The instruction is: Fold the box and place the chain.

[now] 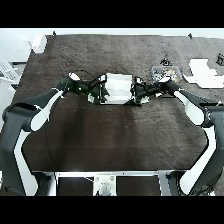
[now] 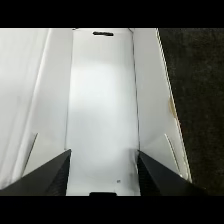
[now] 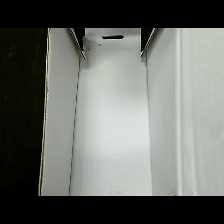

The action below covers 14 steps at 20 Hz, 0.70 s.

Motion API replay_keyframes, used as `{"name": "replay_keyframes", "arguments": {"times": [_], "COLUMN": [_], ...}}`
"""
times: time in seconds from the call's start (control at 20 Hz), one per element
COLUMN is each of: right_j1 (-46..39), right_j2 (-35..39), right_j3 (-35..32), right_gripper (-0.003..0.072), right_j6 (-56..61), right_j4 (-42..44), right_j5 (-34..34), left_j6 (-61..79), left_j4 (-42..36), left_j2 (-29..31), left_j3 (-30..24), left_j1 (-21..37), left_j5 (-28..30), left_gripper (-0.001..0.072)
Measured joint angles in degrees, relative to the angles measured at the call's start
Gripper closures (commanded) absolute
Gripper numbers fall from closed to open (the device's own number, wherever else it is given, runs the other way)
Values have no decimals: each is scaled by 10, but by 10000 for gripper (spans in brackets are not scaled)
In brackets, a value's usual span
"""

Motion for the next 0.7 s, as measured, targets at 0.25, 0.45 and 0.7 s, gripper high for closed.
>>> {"name": "replay_keyframes", "arguments": {"times": [0.25, 0.45, 0.7], "right_j1": [0, 0, 0], "right_j2": [0, 0, 0], "right_j3": [0, 0, 0], "right_gripper": [104, 104, 104], "right_j6": [0, 0, 0], "right_j4": [-1, -1, 1], "right_j5": [1, 1, 0], "left_j6": [-2, -2, -17], "left_j4": [-1, -2, 2], "left_j2": [-3, -5, -5], "left_j3": [0, 0, 0], "left_j1": [0, 0, 1], "left_j5": [-5, -11, -16], "left_gripper": [198, 499, 689]}}
